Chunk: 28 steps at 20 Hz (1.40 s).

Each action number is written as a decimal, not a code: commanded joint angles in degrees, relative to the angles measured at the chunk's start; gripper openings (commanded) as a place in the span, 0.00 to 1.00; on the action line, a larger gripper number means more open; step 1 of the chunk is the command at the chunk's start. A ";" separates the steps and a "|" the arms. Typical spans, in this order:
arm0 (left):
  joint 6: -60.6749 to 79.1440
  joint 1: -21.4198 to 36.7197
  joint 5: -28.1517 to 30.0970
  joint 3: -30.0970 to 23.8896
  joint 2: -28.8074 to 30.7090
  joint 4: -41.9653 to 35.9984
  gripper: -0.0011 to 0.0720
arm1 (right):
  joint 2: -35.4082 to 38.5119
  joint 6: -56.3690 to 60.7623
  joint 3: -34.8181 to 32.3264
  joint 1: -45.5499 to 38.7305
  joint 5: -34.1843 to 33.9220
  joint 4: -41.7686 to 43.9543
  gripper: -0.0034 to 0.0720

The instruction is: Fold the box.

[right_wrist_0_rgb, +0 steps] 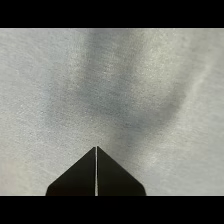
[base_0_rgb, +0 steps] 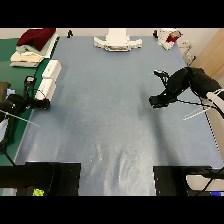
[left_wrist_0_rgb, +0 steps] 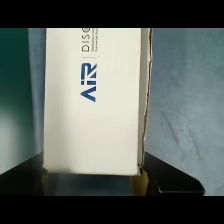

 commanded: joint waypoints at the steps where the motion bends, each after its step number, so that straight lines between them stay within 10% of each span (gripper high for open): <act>1: 0.20 -0.44 0.20 9.49 -8.35 -3.26 0.67 | -0.02 0.02 0.04 -0.02 0.02 0.02 0.05; 11: -3.96 -4.07 -9.66 33.97 -25.51 -4.24 0.67 | -0.02 0.02 0.04 -0.02 0.02 0.00 0.05; 26: -4.33 -4.04 -9.57 35.04 -26.16 -4.07 0.67 | -0.02 0.00 0.04 -0.02 0.02 0.00 0.05; 28: -4.48 -4.04 -9.68 35.04 -26.16 -4.04 0.98 | -0.02 0.02 0.04 -0.02 0.02 0.02 0.05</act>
